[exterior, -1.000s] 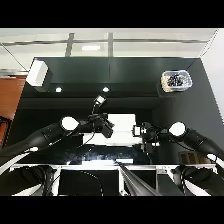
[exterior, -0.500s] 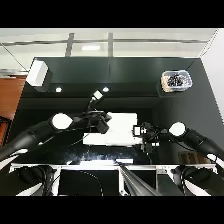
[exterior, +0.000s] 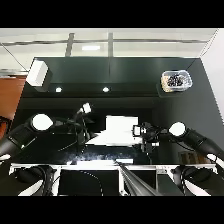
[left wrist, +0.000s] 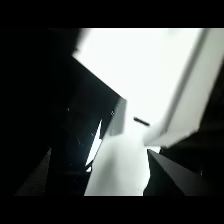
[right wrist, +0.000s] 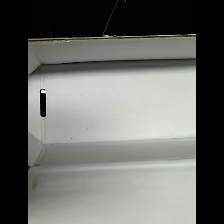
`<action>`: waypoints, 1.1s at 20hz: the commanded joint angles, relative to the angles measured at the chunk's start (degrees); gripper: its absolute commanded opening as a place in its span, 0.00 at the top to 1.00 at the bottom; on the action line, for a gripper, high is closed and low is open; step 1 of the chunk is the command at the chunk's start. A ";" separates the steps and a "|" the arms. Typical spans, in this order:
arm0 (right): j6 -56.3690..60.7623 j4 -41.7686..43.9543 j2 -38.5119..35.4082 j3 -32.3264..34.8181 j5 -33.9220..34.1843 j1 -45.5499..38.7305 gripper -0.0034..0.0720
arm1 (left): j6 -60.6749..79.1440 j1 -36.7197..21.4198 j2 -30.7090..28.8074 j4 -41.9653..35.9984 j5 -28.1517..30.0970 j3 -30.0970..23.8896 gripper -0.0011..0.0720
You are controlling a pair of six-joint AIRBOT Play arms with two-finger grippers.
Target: Fold the box and place the chain.
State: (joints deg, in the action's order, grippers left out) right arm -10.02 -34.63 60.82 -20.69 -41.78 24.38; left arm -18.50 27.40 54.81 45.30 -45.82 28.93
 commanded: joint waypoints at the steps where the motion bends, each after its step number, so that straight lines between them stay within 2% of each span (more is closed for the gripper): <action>1: 0.04 0.17 0.00 0.00 -0.02 0.02 0.32 | 11.85 3.76 2.62 0.70 -1.70 -1.22 0.04; 3: 0.02 0.15 0.00 0.00 0.00 0.02 0.32 | 11.85 6.51 5.40 0.61 0.94 -1.22 0.04; 7: 0.04 0.17 0.00 0.00 -0.02 0.02 0.32 | 11.87 11.50 7.93 -2.23 10.27 -1.20 0.04; 10: 0.04 0.17 0.00 0.00 -0.02 0.02 0.32 | 11.87 13.00 8.00 -2.54 12.83 -1.20 0.05; 11: 0.04 0.15 0.00 0.00 -0.04 0.02 0.32 | 11.85 12.98 8.00 -2.58 12.35 -1.20 0.10; 13: 0.04 0.17 0.00 0.00 -0.02 0.02 0.32 | 11.85 12.98 7.98 -2.78 11.23 -1.16 0.51; 14: 0.04 0.17 0.00 0.00 -0.02 0.04 0.32 | 11.85 12.98 7.98 -2.78 10.86 -1.14 0.62; 16: 0.04 0.17 0.00 0.00 -0.04 0.02 0.32 | 11.82 12.98 8.00 -3.69 11.19 -1.14 0.78; 17: 0.04 0.17 0.00 0.00 -0.04 0.02 0.32 | 11.85 12.98 8.00 -4.90 11.23 -1.14 0.81; 22: 0.04 0.17 0.00 0.00 -0.04 0.02 0.32 | 11.85 12.98 8.00 -5.73 11.19 -1.14 0.81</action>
